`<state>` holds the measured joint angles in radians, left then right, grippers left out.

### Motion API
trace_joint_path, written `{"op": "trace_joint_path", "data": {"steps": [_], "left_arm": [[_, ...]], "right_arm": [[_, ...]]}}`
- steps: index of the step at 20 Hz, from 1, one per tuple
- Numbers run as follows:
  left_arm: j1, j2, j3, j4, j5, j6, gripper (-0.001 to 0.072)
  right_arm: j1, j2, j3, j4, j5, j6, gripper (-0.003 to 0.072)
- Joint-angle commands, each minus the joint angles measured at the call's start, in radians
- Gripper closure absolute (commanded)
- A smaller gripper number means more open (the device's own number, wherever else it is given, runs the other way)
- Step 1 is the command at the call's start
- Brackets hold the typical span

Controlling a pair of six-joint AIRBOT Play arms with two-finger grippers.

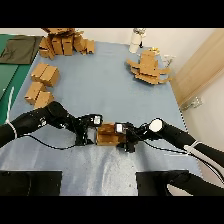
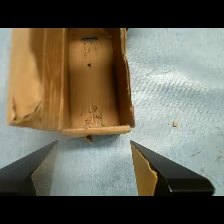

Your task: Fold the box.

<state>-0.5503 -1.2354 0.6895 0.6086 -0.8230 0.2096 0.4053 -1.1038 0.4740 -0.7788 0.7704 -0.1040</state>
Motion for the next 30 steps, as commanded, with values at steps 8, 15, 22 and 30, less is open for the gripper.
{"op": "trace_joint_path", "data": {"steps": [8,15,22,30], "left_arm": [[-0.058,-0.080,0.000,-0.031,0.034,0.000,0.0003],[-0.086,-0.099,0.001,-0.094,0.099,-0.001,0.0003],[-0.086,-0.099,0.001,-0.091,0.108,0.000,0.0004],[-0.085,-0.099,0.001,-0.077,0.106,-0.002,0.0004]], "right_arm": [[0.000,0.000,0.000,-0.003,-0.002,-0.001,0.0189],[0.000,0.000,0.000,-0.003,-0.001,-0.001,0.0189],[0.000,0.000,0.000,-0.003,-0.002,-0.001,0.0189],[0.000,0.000,0.000,-0.014,-0.002,-0.001,0.0189]]}}
